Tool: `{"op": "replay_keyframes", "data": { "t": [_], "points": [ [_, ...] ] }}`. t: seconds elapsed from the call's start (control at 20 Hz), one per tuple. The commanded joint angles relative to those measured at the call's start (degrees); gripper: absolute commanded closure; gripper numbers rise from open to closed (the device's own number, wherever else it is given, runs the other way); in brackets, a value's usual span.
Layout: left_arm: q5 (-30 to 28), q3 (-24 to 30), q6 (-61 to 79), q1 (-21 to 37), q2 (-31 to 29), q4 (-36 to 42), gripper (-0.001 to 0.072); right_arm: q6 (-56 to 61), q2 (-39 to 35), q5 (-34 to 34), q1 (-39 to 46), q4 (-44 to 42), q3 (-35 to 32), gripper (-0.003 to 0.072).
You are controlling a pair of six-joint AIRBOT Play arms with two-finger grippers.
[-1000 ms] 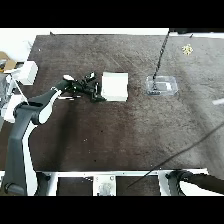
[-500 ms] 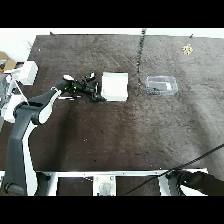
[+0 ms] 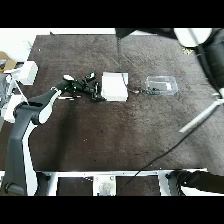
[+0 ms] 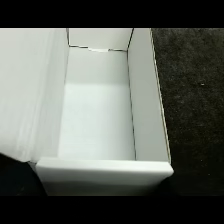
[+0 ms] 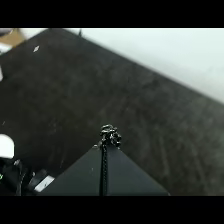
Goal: Fold the box and place the chain.
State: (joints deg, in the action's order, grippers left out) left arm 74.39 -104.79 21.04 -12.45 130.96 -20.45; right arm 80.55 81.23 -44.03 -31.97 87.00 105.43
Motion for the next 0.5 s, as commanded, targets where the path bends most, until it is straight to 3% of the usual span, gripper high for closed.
{"op": "replay_keyframes", "data": {
  "t": [0.0,0.2,0.45],
  "points": [
    [0.0,0.0,0.0,0.0,0.0,0.0,0.0357,0.0,4.5,-2.7,-0.5,-3.5,-1.6,0.0684],
    [0.0,0.0,0.0,0.0,0.0,0.0,0.0357,0.3,6.9,-0.9,-0.3,-3.3,-11.9,0.0684],
    [0.0,0.0,0.0,0.0,0.0,0.0,0.0358,5.9,7.1,15.1,3.0,-3.3,-29.4,0.0683]
  ]
}}
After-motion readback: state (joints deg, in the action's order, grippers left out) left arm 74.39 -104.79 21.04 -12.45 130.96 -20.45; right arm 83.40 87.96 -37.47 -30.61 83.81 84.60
